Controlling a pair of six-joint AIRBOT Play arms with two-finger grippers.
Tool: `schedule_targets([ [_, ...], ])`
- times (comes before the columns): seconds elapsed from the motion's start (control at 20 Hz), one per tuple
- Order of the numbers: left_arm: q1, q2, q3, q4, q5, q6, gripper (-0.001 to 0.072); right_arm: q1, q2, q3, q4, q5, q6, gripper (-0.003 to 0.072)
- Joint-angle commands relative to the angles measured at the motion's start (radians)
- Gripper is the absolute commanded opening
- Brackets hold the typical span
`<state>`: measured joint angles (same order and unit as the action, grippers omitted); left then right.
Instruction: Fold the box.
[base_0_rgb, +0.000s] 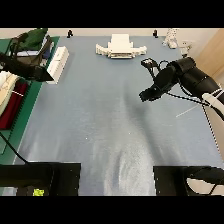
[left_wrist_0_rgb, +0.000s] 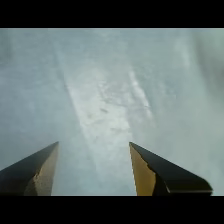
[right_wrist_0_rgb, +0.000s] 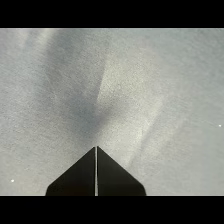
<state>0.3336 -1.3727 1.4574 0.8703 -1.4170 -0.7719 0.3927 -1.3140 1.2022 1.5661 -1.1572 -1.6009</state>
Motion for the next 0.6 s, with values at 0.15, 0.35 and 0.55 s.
schedule_targets([
  [0.15, -0.262, 0.011, -0.071, -0.025, -0.134, -0.109, 0.0695, 0.0, 0.0, 0.001, 0.0, 0.0, 0.0, 0.0021],
  [0.35, -0.405, -0.008, -0.102, -0.021, -0.105, -0.108, 0.0696, 0.0, 0.0, 0.001, 0.0, 0.0, 0.0, 0.002],
  [0.55, -0.47, -0.018, -0.102, -0.022, -0.102, -0.108, 0.0697, 0.0, 0.0, 0.001, 0.001, 0.0, 0.0, 0.0021],
])
